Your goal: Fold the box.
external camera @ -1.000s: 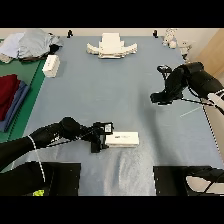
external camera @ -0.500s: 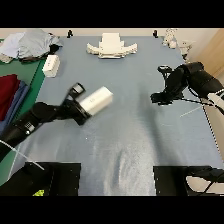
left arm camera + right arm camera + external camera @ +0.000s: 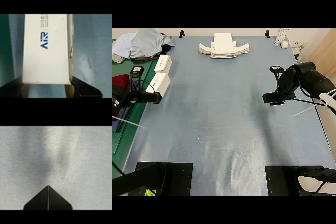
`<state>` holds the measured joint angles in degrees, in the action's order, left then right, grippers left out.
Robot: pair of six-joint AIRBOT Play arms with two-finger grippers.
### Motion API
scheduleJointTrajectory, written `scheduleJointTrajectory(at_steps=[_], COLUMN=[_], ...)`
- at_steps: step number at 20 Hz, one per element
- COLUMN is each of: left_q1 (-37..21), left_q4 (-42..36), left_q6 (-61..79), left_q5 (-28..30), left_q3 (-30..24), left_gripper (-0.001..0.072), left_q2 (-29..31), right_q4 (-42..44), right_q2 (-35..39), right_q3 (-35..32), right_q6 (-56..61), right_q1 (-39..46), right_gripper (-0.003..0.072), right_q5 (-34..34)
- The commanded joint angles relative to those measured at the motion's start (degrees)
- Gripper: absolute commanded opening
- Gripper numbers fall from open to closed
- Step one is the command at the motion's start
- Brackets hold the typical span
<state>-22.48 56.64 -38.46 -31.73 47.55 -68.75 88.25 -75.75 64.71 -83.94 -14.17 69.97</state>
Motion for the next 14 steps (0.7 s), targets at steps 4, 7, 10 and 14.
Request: scheduleJointTrajectory(at_steps=[4, 7, 10, 14], left_q1=[-2.6, -1.2, 0.7, 1.8], left_q4=[0.2, 0.0, 0.0, -0.1], left_q6=[-0.4, -0.4, -0.4, -2.3], left_q5=[1.4, 1.3, 1.5, 1.6], left_q3=[15.3, 21.6, 27.1, 32.1], left_gripper=[0.0521, 0.0521, 0.0521, 0.0521], left_q2=[-18.3, -24.3, -28.7, -33.1], right_q4=[0.0, 0.0, 0.0, 0.0], right_q2=[0.0, 0.0, 0.0, 0.0], right_q3=[0.0, 0.0, 0.0, 0.0], right_q6=[0.0, 0.0, 0.0, 0.0], right_q1=[0.0, 0.0, 0.0, 0.0], right_gripper=[0.0004, 0.0004, 0.0004, 0.0004], right_q5=[0.0, 0.0, 0.0, 0.0])
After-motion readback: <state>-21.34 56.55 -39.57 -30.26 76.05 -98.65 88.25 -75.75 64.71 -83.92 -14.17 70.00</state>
